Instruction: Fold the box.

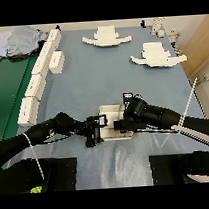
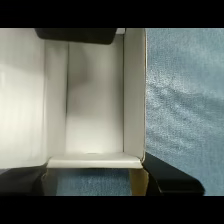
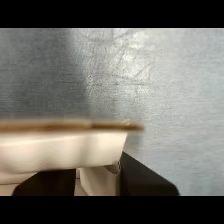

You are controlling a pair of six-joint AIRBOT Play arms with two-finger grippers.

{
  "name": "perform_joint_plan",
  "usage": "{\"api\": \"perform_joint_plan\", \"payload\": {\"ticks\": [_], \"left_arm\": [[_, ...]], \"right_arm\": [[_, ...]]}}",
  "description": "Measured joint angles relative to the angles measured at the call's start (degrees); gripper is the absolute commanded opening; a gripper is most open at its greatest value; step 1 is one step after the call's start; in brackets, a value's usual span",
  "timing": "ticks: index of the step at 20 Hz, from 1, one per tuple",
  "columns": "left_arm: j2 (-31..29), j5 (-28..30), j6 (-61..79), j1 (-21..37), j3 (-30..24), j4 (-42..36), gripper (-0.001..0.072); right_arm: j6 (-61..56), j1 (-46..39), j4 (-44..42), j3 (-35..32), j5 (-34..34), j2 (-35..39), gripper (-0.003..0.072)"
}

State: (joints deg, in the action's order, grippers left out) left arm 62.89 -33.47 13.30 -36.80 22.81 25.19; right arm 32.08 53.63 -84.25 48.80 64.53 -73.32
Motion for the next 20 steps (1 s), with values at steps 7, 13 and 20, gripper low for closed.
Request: {"api": "perform_joint_plan", "payload": {"ticks": [7,13,20], "left_arm": [[0.0,0.0,0.2,0.0,0.0,0.1,0.0429],[0.0,-0.1,0.2,0.0,0.0,0.0,0.0429],[0.0,-0.1,0.2,0.0,0.0,0.0,0.0429]], "right_arm": [[-1.3,0.0,0.3,0.0,0.1,-0.2,0.0002],[-1.7,0.2,-1.4,0.1,1.1,0.1,0.0384],[-1.2,0.1,-1.2,0.1,5.8,1.1,0.0384]]}}
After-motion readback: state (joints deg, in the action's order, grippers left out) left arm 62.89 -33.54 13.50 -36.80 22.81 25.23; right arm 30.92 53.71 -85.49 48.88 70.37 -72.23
